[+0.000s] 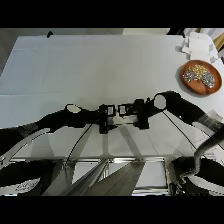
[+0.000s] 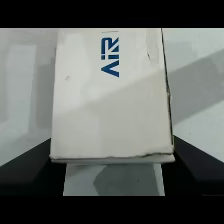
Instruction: Fold the box and place the chain.
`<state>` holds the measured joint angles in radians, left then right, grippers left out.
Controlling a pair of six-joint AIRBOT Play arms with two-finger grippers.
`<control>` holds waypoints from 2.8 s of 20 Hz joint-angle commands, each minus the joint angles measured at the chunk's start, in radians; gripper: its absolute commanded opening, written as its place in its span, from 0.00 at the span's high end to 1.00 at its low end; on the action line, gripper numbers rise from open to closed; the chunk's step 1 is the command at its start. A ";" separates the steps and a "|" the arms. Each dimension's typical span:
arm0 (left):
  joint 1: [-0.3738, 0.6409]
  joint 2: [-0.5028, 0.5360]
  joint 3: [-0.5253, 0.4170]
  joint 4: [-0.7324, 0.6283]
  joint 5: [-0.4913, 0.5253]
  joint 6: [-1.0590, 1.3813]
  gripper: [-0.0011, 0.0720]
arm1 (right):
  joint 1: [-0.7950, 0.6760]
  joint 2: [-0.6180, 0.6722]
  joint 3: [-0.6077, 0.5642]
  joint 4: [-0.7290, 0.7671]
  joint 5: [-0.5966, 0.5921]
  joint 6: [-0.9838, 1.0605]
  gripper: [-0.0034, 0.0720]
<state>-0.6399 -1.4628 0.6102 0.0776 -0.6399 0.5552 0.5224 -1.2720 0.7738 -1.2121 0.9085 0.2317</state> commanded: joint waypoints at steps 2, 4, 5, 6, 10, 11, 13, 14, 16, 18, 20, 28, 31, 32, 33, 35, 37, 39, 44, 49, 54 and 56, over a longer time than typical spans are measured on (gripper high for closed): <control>0.000 0.000 0.001 0.002 0.000 0.002 0.80 | -0.002 0.054 0.001 0.016 -0.007 0.007 0.05; 0.000 0.000 0.001 0.002 0.000 0.002 0.80 | -0.002 0.085 0.001 0.015 -0.005 0.007 0.05; 0.000 0.000 0.001 0.002 0.000 0.002 0.80 | -0.002 0.103 0.001 0.015 -0.004 0.007 0.05; 0.000 0.000 0.001 0.002 0.000 0.002 0.80 | -0.002 0.124 0.001 0.015 -0.001 0.009 0.05; 0.000 0.000 0.001 0.002 0.000 0.002 0.80 | -0.002 0.229 0.001 -0.063 0.039 0.182 0.06; 0.000 0.000 0.001 0.002 0.000 0.002 0.80 | -0.002 0.258 0.001 -0.112 0.057 0.266 0.09; 0.000 0.000 0.001 0.002 0.000 0.002 0.80 | -0.002 0.304 0.001 -0.229 0.109 0.441 0.35; 0.000 0.000 0.001 0.002 0.000 0.002 0.80 | -0.002 0.319 0.001 -0.282 0.148 0.522 0.56; 0.000 0.000 0.001 0.002 0.000 0.002 0.80 | -0.013 0.327 0.001 -0.353 0.231 0.677 0.94; 0.000 0.000 0.001 0.002 0.000 0.002 0.80 | -0.069 0.327 0.001 -0.355 0.259 0.849 0.94; 0.000 0.000 0.001 0.002 0.000 0.002 0.80 | -0.155 0.327 0.001 -0.355 0.253 1.003 0.94; 0.000 0.000 0.001 0.002 0.000 0.002 0.80 | -0.444 0.327 0.001 -0.354 0.292 1.201 0.94; 0.000 0.000 0.001 -0.001 0.002 0.005 0.81 | -0.450 0.327 0.001 -0.354 0.292 1.201 0.94; 0.000 0.001 0.001 -0.021 0.009 0.023 0.81 | -0.450 0.327 0.001 -0.353 0.292 1.201 0.94; 0.000 0.002 0.001 -0.027 0.003 0.021 0.81 | -0.450 0.327 0.001 -0.354 0.292 1.201 0.94; 0.001 0.018 0.001 -0.024 0.000 0.021 0.99 | -0.450 0.327 0.001 -0.354 0.292 1.201 0.94; 0.020 0.055 0.001 -0.043 0.010 -0.012 0.98 | -0.450 0.327 0.001 -0.354 0.292 1.201 0.94; 0.066 0.119 0.001 -0.035 0.083 -0.164 0.98 | -0.450 0.327 0.001 -0.354 0.292 1.201 0.94; 0.333 0.339 0.000 0.196 0.248 -0.594 0.98 | -0.450 0.327 0.001 -0.354 0.292 1.201 0.94; 0.694 0.423 -0.003 0.752 0.180 -1.189 0.98 | -0.450 0.327 0.001 -0.354 0.292 1.201 0.94; 0.946 0.352 -0.035 0.935 0.117 -1.498 0.97 | -0.450 0.327 0.001 -0.353 0.291 1.201 0.94; 0.964 0.319 -0.037 0.956 0.104 -1.498 0.96 | -0.450 0.327 0.001 -0.353 0.291 1.201 0.94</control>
<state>0.2424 -1.1076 0.5816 0.9306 -0.5030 -0.8249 0.0734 -0.9463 0.7742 -1.5658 1.2003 1.4326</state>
